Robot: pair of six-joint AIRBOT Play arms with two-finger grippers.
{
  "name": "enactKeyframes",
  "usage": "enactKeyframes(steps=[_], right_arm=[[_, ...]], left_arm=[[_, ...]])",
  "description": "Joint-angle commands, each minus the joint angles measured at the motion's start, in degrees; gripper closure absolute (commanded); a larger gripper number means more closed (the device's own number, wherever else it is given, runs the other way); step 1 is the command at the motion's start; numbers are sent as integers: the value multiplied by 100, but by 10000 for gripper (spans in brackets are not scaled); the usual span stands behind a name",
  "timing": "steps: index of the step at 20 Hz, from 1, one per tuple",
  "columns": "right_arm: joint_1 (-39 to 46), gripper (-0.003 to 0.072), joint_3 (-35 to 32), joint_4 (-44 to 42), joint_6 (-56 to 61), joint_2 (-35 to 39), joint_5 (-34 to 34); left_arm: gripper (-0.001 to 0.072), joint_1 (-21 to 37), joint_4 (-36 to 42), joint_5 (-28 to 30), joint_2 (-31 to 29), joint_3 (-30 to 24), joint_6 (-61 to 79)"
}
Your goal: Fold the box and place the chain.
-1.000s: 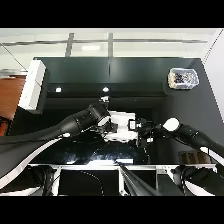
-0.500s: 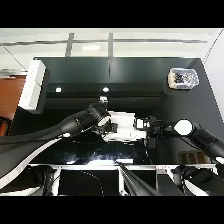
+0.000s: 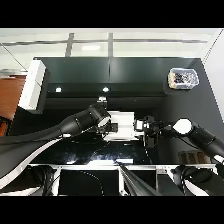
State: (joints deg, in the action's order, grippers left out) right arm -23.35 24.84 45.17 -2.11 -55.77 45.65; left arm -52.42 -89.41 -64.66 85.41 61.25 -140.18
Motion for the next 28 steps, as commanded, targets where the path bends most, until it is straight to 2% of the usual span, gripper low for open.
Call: enactKeyframes(steps=[1, 10, 19, 20, 21, 22, 24, 25, 26, 27, 28], right_arm=[[0, 327, 4, -339, -284, -146, -31], [-15, 328, 4, -1226, -282, -267, -101], [-450, 329, 2, -1447, -275, -452, -754], [-450, 399, 2, -1445, -275, -452, -750], [-452, 517, 2, -1447, -275, -450, -728], [-455, 512, 2, -1447, -275, -452, -721], [-455, 246, 2, -1449, -275, -450, -726], [-452, 320, 2, -1447, -275, -452, -730], [-452, 449, 2, -1445, -271, -452, -728], [-452, 429, 2, -1445, -271, -452, -734], [-452, 276, 2, -1447, -271, -452, -739]], left_arm=[[681, 0, -13, -35, 2, -2, -15], [681, 0, -11, -37, 4, -2, 4], [681, 0, -9, -39, 4, -2, 4], [681, 0, -9, -42, 4, -2, 4], [681, 0, -9, -42, 4, -2, 4], [681, 0, -9, -42, 4, -2, 4], [681, 0, -9, -42, 4, -2, 4], [681, 0, -9, -42, 4, -2, 4], [681, 0, -9, -42, 4, -2, 4], [681, 0, -9, -42, 4, -2, 4], [681, 0, -9, -39, 4, -2, 4]])
